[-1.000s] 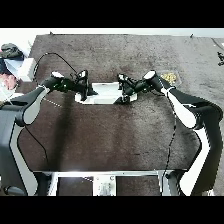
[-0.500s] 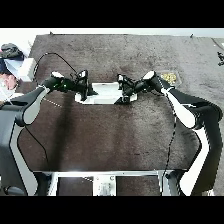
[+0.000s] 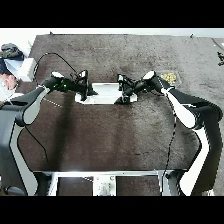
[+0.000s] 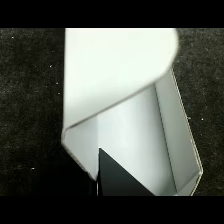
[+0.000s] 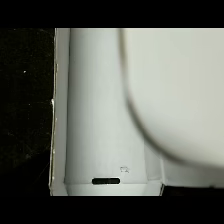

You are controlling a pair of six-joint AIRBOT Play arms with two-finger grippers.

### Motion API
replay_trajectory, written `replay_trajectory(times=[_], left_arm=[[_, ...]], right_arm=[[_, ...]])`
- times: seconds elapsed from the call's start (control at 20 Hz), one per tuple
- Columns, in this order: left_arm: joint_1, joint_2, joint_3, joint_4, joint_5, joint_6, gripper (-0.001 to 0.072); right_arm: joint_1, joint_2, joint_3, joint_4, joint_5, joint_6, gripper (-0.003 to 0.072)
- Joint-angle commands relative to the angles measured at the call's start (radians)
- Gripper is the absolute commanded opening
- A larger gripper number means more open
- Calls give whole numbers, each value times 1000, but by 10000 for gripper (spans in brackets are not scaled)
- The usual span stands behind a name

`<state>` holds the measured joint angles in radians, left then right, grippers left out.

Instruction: Fold the box and place the chain.

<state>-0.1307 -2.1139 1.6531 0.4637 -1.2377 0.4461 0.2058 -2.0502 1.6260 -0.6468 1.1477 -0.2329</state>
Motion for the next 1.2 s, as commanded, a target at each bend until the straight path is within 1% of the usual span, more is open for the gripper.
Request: replay_trajectory(times=[0.0,1.05,1.1,1.15], left_arm=[[0,0,0,0,0,0,11],[0,0,0,-4,-6,-1,12],[0,0,0,-4,-7,0,67],[0,0,0,-5,-7,-1,315]], right_arm=[[1,-1,0,0,-3,1,463],[1,-1,0,0,-3,1,463],[1,-1,0,0,-3,1,463],[1,-1,0,-1,-3,1,463]])
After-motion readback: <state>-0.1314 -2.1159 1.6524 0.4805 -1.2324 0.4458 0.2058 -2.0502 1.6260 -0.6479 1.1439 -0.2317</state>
